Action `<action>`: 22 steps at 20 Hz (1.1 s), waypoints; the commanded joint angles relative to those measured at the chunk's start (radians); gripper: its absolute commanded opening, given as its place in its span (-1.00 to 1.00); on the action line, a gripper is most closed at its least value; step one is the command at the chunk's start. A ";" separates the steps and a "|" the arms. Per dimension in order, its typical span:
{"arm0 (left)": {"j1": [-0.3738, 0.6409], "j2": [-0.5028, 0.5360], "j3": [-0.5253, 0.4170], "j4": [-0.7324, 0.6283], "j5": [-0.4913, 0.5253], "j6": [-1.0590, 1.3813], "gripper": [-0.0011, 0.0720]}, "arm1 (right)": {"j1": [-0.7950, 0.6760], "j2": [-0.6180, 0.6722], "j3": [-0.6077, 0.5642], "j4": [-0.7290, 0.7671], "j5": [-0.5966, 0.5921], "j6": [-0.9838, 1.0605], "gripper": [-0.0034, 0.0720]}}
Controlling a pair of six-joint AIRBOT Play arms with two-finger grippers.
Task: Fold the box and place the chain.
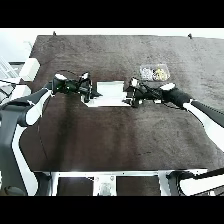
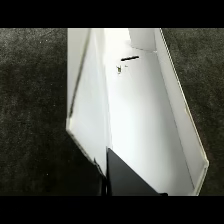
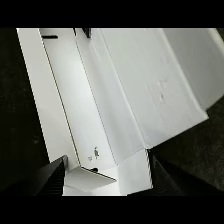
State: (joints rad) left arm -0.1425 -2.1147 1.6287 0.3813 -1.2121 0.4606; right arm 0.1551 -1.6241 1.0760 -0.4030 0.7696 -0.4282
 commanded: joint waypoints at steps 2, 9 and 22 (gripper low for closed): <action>0.000 0.000 0.000 0.000 0.000 0.000 -0.91 | -0.015 -0.050 0.060 0.003 0.074 0.001 0.73; 0.000 -0.001 0.000 0.000 0.000 0.000 -0.91 | -0.028 -0.090 0.075 0.000 0.105 0.000 0.73; 0.000 0.000 0.000 0.000 0.000 0.000 -0.91 | -0.063 -0.238 0.243 -0.034 0.378 0.013 0.73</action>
